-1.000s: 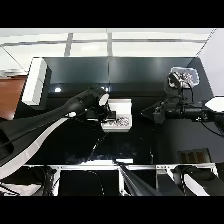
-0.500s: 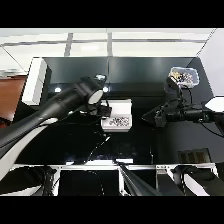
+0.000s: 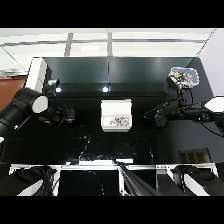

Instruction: Fold the box and place the chain.

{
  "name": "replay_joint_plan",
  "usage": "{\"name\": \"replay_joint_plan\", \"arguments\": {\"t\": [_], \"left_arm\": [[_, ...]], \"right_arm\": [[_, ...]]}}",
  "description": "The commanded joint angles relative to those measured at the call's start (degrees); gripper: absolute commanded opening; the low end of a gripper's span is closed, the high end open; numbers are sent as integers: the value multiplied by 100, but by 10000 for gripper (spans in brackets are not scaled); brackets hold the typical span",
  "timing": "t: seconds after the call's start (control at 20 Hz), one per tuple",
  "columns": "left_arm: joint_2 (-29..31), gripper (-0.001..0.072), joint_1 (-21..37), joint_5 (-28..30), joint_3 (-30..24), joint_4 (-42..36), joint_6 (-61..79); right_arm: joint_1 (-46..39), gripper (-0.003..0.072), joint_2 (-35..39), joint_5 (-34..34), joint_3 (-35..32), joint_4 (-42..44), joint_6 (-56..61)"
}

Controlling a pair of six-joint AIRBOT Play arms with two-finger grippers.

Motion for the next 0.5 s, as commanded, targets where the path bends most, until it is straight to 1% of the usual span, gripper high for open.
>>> {"name": "replay_joint_plan", "arguments": {"t": [0.0,0.05,0.1,0.15,0.3,0.35,0.4,0.45], "left_arm": [[214,577,697,1349,-1056,-2924,3088],[138,577,699,1279,-1154,-3707,4618],[33,577,671,1143,-1180,-4120,5661],[-81,577,634,1134,-1180,-4234,6172],[-387,578,575,1565,-1178,-4256,7320],[-476,609,570,1620,-1178,-4258,8124],[-546,714,570,1615,-1178,-4256,9051],[-610,715,570,1609,-1178,-4253,10024]], "right_arm": [[-4,307,4,-234,0,-31,4],[-4,307,4,-306,0,-33,4],[-4,307,4,-385,0,-31,4],[-4,307,4,-459,0,-31,4],[-4,307,4,-645,0,-31,7],[-4,307,4,-699,0,-31,15],[-4,307,4,-708,0,-31,17],[-4,307,4,-708,0,-31,17]]}}
